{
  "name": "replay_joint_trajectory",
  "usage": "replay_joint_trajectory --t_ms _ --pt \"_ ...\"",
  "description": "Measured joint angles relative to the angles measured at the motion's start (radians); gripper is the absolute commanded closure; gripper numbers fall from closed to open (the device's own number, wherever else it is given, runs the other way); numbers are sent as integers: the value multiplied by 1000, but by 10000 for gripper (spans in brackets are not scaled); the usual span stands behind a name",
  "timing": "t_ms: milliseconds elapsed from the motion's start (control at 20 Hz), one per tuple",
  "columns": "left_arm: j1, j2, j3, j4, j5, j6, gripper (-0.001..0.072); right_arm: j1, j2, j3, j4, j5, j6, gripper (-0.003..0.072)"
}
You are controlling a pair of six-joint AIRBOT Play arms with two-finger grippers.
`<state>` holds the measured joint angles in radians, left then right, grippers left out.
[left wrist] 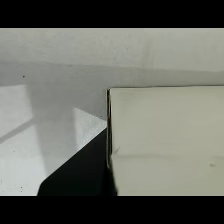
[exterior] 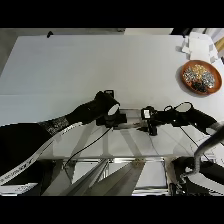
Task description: Fold the box and place the chain.
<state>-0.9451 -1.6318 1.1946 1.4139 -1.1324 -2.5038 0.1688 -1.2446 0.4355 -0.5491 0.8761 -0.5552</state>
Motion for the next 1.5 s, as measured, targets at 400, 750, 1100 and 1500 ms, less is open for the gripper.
replay_joint_trajectory --t_ms 400,750,1100,1500 --pt "-2 -4 13 -2 8 -13 544 0 0 0 0 -2 1 227" --pt "10 -14 94 64 -56 -10 545 0 0 0 1 -3 1 227" --pt "-25 -67 106 81 -111 -11 682 0 0 0 -1 1 0 227" --pt "-34 -79 109 87 -134 -13 696 0 0 0 -1 0 0 227"
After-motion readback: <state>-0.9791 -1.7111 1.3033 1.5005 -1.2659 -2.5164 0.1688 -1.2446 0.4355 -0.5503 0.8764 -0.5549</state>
